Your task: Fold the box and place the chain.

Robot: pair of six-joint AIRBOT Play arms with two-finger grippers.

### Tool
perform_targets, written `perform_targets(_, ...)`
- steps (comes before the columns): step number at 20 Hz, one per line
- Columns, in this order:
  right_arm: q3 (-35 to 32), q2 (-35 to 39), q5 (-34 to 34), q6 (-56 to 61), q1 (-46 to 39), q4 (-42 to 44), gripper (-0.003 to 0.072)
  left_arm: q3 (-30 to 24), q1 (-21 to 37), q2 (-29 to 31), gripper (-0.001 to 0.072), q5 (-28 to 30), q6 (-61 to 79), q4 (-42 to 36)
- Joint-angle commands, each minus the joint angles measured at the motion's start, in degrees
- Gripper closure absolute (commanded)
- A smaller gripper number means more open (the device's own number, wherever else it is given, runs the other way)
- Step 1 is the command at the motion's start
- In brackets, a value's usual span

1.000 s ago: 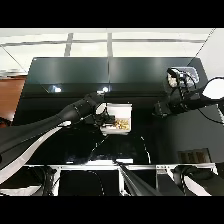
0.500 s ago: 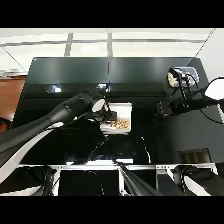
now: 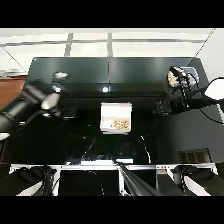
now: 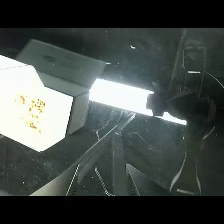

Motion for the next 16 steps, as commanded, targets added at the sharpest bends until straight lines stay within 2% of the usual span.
perform_targets(1, 0.0, 0.0, -0.5, 0.0, 0.0, 0.0, 0.0342, -9.6, 14.8, 5.1, 0.0272, 6.8, 14.2, -17.8)
perform_targets(4, 0.0, 0.0, -1.1, 0.1, 0.0, 0.0, 0.0342, -16.2, 20.0, 4.5, 0.0272, 11.6, 41.7, -39.3)
perform_targets(6, 0.0, 0.0, -1.6, 0.1, 0.0, 0.0, 0.0342, -18.6, 19.7, 4.0, 0.0242, 14.3, 59.8, -47.9)
perform_targets(7, 0.0, 0.0, -1.7, 0.1, 0.0, 0.0, 0.0342, -19.1, 19.0, 3.7, 0.0063, 16.0, 67.1, -49.3)
perform_targets(8, 0.0, 0.0, -1.7, 0.1, 0.0, 0.0, 0.0342, -19.2, 18.1, 3.2, -0.0010, 18.4, 71.6, -49.3)
perform_targets(11, 0.0, 0.0, -1.7, 0.1, 0.0, 0.0, 0.0342, -19.1, 14.2, 2.0, -0.0010, 25.3, 89.0, -49.4)
perform_targets(14, 0.0, 0.0, -1.6, 0.1, 0.0, 0.0, 0.0342, -19.1, 9.1, 0.9, -0.0010, 28.6, 110.1, -49.4)
perform_targets(16, 0.0, 0.0, -1.6, 0.1, 0.0, 0.0, 0.0342, -18.7, 7.0, -1.2, -0.0009, 30.1, 116.2, -52.2)
